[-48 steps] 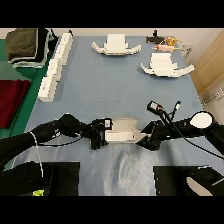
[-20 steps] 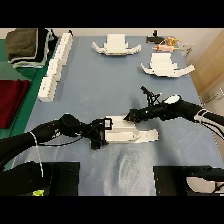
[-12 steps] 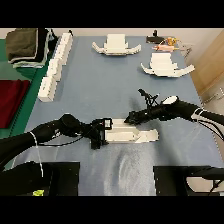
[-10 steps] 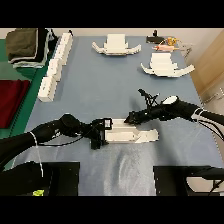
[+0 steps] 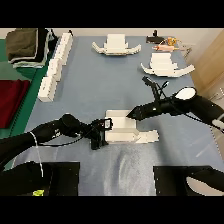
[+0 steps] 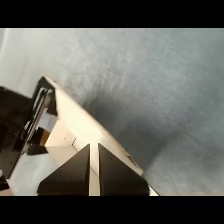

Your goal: Fold the box.

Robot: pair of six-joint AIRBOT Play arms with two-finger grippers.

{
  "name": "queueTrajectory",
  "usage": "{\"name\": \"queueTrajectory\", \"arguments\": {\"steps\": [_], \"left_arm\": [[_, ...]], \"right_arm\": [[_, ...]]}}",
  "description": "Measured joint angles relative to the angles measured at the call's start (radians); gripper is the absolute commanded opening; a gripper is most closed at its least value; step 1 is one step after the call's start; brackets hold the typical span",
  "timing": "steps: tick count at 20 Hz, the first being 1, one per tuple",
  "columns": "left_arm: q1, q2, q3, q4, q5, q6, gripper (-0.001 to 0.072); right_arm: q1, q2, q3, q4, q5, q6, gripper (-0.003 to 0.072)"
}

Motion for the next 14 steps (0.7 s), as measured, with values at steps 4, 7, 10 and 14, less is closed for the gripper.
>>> {"name": "queueTrajectory", "arguments": {"steps": [4,7,10,14], "left_arm": [[0.000,0.000,0.000,0.000,0.000,0.000,0.0503],[0.000,0.000,0.000,0.000,0.000,-0.001,0.0503],[0.000,0.000,0.000,-0.001,0.001,-0.001,0.0503],[0.000,0.000,0.000,-0.001,0.001,-0.002,0.0503]], "right_arm": [[0.001,0.181,-0.037,-0.111,0.081,-0.022,0.0214],[0.011,0.279,-0.108,-0.246,0.117,-0.056,0.0500],[0.045,0.326,-0.185,-0.399,0.108,-0.157,0.0561],[0.105,0.311,-0.262,-0.500,-0.020,-0.333,0.0561]]}}
